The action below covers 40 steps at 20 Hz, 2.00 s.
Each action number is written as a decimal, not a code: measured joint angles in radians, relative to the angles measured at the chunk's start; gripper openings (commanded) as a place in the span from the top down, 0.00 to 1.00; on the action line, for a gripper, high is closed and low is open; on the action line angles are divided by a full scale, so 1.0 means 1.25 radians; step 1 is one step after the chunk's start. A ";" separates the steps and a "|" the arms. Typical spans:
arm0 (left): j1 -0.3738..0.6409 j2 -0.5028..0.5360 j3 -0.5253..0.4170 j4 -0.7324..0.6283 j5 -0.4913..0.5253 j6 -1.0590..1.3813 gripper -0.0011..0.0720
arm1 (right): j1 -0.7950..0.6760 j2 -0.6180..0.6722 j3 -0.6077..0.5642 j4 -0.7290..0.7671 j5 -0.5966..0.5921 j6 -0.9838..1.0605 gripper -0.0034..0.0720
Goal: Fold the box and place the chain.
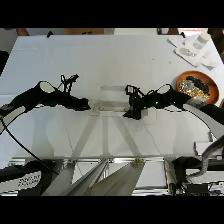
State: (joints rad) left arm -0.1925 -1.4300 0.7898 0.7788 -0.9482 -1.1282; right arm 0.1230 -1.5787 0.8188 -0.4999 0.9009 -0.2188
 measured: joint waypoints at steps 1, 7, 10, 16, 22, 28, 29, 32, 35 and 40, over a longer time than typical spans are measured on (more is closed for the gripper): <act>0.005 0.000 0.000 0.003 0.000 0.001 0.98 | 0.000 0.000 0.000 0.000 0.000 0.000 0.27; 0.007 -0.002 0.000 0.068 0.008 -0.027 0.98 | 0.000 0.000 0.000 0.000 0.000 0.000 0.27; -0.005 -0.004 0.000 0.082 0.011 -0.035 0.98 | 0.000 0.000 0.000 0.000 0.000 0.000 0.27; -0.026 -0.010 0.000 0.012 -0.005 -0.013 0.98 | 0.000 0.000 0.000 -0.001 0.000 -0.001 0.27; -0.027 0.005 0.000 -0.052 -0.014 0.027 0.98 | 0.000 0.000 0.000 0.000 0.000 0.000 0.27; 0.019 0.036 0.000 -0.022 -0.020 0.033 0.98 | 0.000 0.000 0.000 0.000 0.000 0.000 0.27; 0.024 0.039 0.000 0.002 -0.022 0.022 0.98 | 0.000 0.000 0.000 0.000 0.000 0.000 0.27; 0.028 0.034 -0.002 0.066 -0.030 -0.003 0.98 | 0.000 0.000 0.000 0.000 0.000 0.000 0.27; 0.022 0.015 -0.009 0.085 -0.030 -0.014 0.98 | 0.000 0.000 0.000 0.000 0.000 0.000 0.27; 0.010 -0.005 -0.016 0.057 -0.015 -0.006 0.98 | 0.000 0.000 0.000 0.000 0.000 0.000 0.27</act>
State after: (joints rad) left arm -0.1802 -1.4368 0.7700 0.8501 -0.9668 -1.1362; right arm 0.1230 -1.5787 0.8188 -0.4999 0.9012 -0.2188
